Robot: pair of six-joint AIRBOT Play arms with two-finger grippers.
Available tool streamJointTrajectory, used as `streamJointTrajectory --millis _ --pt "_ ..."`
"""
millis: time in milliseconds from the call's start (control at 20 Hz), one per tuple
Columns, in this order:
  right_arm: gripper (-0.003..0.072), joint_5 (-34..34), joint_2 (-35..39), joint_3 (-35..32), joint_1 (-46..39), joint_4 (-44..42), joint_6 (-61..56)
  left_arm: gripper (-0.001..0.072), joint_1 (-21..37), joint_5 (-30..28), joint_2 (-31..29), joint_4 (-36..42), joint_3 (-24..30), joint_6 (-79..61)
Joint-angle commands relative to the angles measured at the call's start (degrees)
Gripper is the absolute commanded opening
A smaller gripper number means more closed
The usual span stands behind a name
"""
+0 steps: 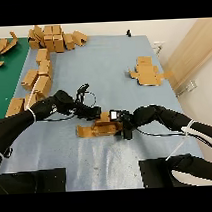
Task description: Fold the box.
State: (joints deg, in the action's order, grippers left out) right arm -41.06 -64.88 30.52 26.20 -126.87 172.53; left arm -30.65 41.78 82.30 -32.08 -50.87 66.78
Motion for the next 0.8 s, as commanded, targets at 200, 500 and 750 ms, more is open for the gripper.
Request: streamJointTrajectory --millis 200,500,750 --pt "0.0557 0.0 0.0 0.0 0.0 0.0 0.0 0.0010 0.2 1.3 0.6 -1.2 -2.1 3.1" --pt "0.0556 0.0 0.0 0.0 -0.1 0.0 0.0 0.0009 7.8 2.8 -4.0 -2.0 -4.6 -2.3" --pt "0.0556 0.0 0.0 0.0 -0.1 0.0 0.0 0.0009 14.4 5.8 -16.2 -3.1 2.2 -23.3"
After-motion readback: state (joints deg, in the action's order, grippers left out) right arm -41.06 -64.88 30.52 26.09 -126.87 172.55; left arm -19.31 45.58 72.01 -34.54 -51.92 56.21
